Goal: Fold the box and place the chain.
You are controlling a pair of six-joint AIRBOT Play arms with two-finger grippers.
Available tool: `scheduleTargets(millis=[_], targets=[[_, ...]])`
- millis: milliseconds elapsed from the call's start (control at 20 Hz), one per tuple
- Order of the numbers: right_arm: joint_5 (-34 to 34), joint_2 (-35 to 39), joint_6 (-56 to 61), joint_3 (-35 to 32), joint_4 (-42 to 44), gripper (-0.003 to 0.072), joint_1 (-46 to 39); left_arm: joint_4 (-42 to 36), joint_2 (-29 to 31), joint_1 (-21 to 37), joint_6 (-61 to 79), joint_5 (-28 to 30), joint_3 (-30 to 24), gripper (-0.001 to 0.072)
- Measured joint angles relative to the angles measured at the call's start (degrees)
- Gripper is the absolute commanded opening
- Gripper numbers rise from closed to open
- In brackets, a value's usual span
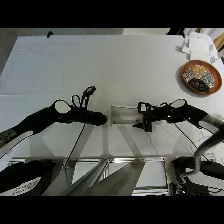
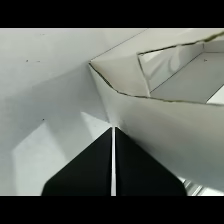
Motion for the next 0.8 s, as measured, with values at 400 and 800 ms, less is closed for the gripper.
scheduleTargets(millis=[400, 800], targets=[[0.00, 0.00, 0.00, 0.00, 0.00, 0.0296, 0.00, -1.25, 2.21, -0.39, 0.50, 1.60, 0.00, 0.0110], [0.00, 0.00, -0.02, 0.00, 0.00, 0.0296, 0.00, -1.60, 2.45, -1.66, 0.57, 3.08, 0.11, 0.0180]])
